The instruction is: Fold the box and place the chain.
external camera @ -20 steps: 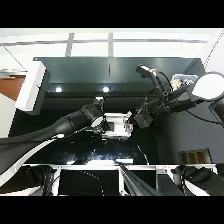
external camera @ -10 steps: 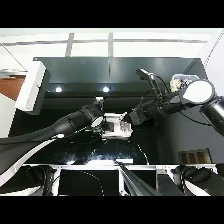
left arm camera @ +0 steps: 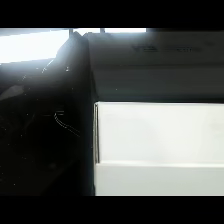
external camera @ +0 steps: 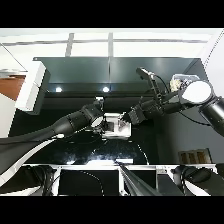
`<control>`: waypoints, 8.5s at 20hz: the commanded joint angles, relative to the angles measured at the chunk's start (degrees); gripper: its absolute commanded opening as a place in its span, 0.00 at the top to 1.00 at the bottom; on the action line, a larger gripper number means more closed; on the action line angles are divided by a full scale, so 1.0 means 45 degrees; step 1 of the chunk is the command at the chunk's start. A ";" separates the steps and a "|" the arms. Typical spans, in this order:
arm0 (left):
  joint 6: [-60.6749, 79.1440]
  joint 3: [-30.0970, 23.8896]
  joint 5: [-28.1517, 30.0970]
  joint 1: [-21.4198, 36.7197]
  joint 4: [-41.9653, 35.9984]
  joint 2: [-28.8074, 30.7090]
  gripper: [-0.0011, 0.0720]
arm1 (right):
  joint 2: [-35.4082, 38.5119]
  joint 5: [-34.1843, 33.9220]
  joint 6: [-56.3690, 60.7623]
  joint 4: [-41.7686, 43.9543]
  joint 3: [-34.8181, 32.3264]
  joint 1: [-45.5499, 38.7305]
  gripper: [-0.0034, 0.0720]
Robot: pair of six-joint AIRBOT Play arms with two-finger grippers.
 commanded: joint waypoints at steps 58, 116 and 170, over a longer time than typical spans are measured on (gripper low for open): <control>3.4320 -0.5629 -0.0325 0.7412 -1.1929 0.4109 0.02 | 0.1613 0.0787 0.0194 -0.4619 -0.1447 -0.3978 0.02; 3.3980 -0.4333 -0.0024 0.6980 -1.3182 0.1214 0.02 | 0.1603 0.0461 0.0199 -0.4561 -0.1447 -0.3978 0.02; 3.3344 -0.4231 0.1622 0.5421 -1.2619 0.1219 0.36 | -0.1962 -0.1996 -0.5270 -0.1282 -0.0559 -0.0680 0.03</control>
